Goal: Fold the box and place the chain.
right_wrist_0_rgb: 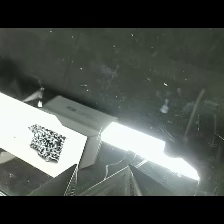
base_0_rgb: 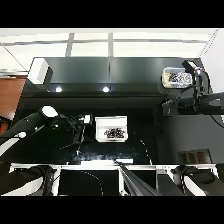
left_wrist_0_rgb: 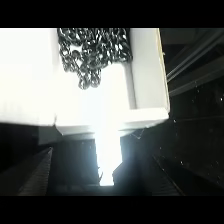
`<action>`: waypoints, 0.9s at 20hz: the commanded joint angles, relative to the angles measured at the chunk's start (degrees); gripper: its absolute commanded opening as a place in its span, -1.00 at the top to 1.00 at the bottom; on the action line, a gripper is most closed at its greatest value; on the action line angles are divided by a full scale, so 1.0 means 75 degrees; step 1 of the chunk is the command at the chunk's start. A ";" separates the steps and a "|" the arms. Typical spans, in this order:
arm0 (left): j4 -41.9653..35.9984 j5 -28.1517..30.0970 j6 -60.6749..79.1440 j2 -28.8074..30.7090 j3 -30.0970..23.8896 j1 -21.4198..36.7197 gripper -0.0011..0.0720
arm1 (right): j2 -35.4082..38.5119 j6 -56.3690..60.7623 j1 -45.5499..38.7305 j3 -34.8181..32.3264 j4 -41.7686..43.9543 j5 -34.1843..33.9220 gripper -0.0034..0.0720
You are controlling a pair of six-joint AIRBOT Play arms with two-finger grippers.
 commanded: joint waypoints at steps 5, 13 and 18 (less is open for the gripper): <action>-0.0137 -0.0105 -0.0146 -0.0224 0.0210 -0.0085 -0.97 | -0.0003 0.0003 0.0000 -0.0003 0.0017 -0.0047 -0.09; -0.0146 -0.0309 -0.0443 -0.0256 0.0207 -0.0268 -0.97 | -0.0003 0.0003 0.0000 -0.0003 0.0015 -0.0079 -0.09; -0.0166 0.0219 -0.0813 -0.0256 0.0207 -0.0641 -0.97 | -0.0003 0.0003 0.0000 -0.0003 0.0012 -0.0099 -0.09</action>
